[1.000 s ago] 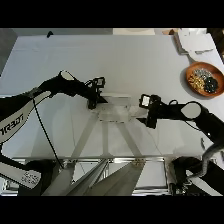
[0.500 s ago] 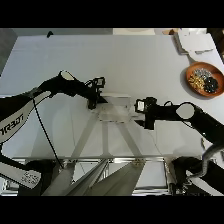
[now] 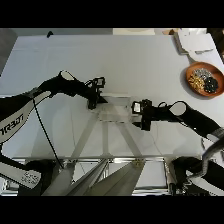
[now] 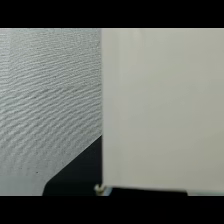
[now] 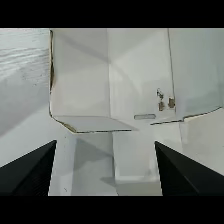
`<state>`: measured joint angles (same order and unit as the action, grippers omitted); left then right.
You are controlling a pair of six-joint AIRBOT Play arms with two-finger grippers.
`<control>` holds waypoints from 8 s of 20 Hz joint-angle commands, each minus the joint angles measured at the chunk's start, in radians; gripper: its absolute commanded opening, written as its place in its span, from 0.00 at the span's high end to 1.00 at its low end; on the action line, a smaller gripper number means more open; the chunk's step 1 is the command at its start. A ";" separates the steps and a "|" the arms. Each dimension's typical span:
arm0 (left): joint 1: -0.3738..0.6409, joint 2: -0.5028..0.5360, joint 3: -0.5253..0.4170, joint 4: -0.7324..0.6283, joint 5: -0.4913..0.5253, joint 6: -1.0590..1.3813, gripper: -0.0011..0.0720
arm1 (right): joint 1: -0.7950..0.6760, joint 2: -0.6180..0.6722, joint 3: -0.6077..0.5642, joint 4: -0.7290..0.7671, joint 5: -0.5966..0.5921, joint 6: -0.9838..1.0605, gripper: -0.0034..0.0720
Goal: Fold the box and place the chain.
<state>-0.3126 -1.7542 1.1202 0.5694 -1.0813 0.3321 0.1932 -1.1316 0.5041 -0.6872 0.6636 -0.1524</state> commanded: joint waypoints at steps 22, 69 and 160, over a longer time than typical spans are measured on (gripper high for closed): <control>-0.001 0.000 0.000 0.000 0.000 0.000 0.97 | 0.001 -0.037 -0.049 0.280 -0.089 0.048 0.04; -0.001 0.000 0.000 0.000 0.000 0.001 0.97 | -0.060 -0.285 0.120 0.506 0.053 -0.437 0.04; -0.001 0.000 0.000 0.000 0.000 0.000 0.97 | -0.039 -0.412 0.229 0.292 0.080 -0.294 0.05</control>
<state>-0.3141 -1.7554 1.1198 0.5690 -1.0817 0.3325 0.1535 -1.5436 0.7338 -0.3954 0.7479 -0.4461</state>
